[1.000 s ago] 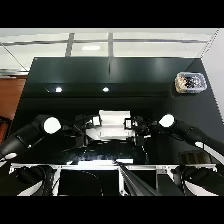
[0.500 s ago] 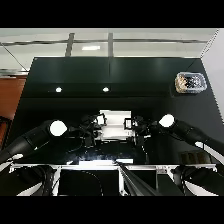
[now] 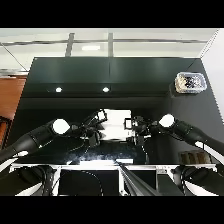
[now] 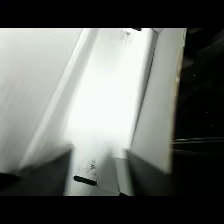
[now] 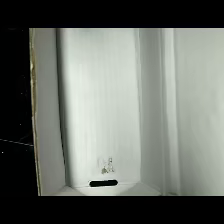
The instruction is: Fold the box and place the chain.
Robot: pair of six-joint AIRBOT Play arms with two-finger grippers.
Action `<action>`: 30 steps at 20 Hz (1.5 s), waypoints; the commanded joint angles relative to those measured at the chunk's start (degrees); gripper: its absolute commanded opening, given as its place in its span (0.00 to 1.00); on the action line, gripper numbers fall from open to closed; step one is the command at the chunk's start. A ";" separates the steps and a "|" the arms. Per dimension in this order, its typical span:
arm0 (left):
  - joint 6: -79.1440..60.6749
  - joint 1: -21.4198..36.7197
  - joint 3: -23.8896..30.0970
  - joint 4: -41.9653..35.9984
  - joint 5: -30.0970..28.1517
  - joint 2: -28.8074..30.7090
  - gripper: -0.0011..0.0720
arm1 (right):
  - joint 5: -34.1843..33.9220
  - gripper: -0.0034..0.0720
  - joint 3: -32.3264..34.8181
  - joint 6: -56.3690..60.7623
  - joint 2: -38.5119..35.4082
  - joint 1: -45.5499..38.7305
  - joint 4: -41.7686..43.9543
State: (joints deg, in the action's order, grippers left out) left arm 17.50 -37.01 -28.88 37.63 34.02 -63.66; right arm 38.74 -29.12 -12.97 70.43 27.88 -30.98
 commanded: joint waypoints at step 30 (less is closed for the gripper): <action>37.42 29.99 6.23 -11.91 26.14 -9.62 0.06 | -0.02 0.69 -0.02 0.15 0.04 0.02 0.04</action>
State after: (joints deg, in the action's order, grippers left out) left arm 62.43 -4.43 -22.20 30.87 59.66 -71.37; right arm 38.70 -29.12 -12.82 70.46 27.88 -30.94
